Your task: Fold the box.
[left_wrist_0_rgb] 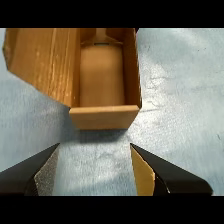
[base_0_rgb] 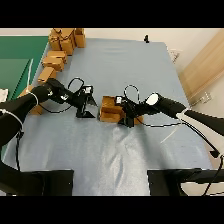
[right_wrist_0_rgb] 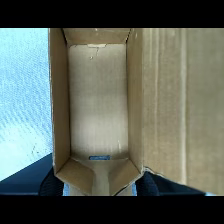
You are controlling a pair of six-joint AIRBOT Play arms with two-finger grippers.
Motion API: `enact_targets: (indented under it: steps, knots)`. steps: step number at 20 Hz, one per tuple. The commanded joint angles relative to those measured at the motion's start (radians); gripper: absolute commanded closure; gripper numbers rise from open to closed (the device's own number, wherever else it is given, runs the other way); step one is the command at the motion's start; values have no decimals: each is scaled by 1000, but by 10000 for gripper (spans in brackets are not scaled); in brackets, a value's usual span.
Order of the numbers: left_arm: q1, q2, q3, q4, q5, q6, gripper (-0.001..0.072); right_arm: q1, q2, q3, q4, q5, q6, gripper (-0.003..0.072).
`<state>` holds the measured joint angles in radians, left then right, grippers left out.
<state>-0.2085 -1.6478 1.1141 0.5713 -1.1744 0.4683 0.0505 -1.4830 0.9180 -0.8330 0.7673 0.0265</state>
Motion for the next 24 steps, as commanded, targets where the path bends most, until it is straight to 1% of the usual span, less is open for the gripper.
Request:
enact_targets:
  steps: [1, 7, 14, 18, 24]
  knots:
    - [-32, -33, 27, 1, -1, -14, 22, 1, 0, 0, 0, 2, 0, 278]
    - [-52, -33, 27, 16, -13, -16, 22, 1, 0, 0, 0, 2, 0, 278]
    - [-75, -33, 29, 19, 8, -43, 22, 1, 0, 0, 0, 2, 0, 278]
    - [-97, -33, 32, 20, 43, -77, 22, 1, 0, 0, 0, 1, 0, 279]
    - [-131, -40, 39, 34, 68, -100, 23, 1, 0, 0, 0, 1, 0, 279]
